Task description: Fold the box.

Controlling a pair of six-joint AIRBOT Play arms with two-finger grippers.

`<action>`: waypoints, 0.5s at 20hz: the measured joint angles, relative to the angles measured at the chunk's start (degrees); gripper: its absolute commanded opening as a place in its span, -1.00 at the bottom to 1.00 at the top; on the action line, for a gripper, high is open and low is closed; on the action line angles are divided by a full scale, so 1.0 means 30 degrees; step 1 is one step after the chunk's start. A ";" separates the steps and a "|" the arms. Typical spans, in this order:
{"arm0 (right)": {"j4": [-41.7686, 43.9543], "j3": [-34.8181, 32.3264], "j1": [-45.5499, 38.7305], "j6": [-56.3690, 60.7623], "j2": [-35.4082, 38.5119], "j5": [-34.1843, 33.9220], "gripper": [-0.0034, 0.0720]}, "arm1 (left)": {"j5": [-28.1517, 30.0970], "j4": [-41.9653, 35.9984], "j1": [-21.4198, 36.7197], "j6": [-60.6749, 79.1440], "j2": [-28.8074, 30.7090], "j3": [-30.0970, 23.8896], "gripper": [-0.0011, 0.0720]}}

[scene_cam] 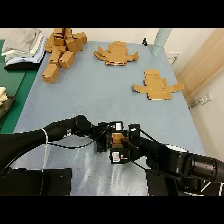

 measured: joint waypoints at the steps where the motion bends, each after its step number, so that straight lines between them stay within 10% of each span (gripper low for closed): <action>1: 0.0124 0.0000 0.0000 0.0000 -0.0124 -0.0044 -0.14 | 0.0000 0.0000 0.0000 0.0000 0.0000 0.0000 0.46; 10: 0.1268 0.0000 -0.0007 -0.0007 -0.0481 -0.0124 -0.42 | 0.0000 0.0000 0.0000 0.0000 0.0000 0.0000 0.46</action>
